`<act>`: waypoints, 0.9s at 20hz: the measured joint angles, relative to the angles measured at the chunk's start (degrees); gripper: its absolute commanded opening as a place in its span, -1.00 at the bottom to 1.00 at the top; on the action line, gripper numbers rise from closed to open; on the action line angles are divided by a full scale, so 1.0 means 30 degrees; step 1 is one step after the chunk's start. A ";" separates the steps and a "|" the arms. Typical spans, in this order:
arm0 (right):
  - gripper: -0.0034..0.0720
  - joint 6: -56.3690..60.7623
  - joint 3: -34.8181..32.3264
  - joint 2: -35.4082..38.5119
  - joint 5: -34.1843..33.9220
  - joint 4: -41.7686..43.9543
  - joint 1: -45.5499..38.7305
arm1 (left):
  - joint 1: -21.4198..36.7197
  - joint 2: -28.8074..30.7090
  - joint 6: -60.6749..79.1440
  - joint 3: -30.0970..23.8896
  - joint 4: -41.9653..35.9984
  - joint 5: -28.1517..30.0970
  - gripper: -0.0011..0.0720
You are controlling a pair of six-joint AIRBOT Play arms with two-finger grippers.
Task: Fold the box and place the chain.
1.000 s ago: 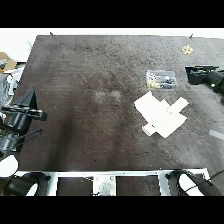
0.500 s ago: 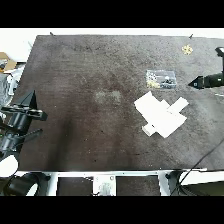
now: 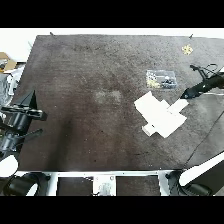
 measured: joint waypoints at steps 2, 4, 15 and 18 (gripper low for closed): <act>-0.02 -0.0510 -0.0262 -0.0393 0.0590 -0.0168 0.0204 | 0.0000 0.0000 0.0000 -0.0007 0.0000 0.0000 -0.94; -0.02 -0.0918 -0.0678 -0.0605 0.0947 -0.0401 0.0423 | 0.0000 0.0000 0.0000 0.0000 0.0000 0.0007 -0.94; -0.90 -0.2696 -0.2616 0.0576 0.4014 0.2747 0.0765 | 0.0000 0.0000 0.0000 -0.0007 -0.0007 0.0000 -0.94; -0.90 -0.2135 -0.4342 0.2164 0.4218 0.5275 0.1188 | 0.0000 0.0000 0.0000 0.0000 -0.0007 0.0000 -0.94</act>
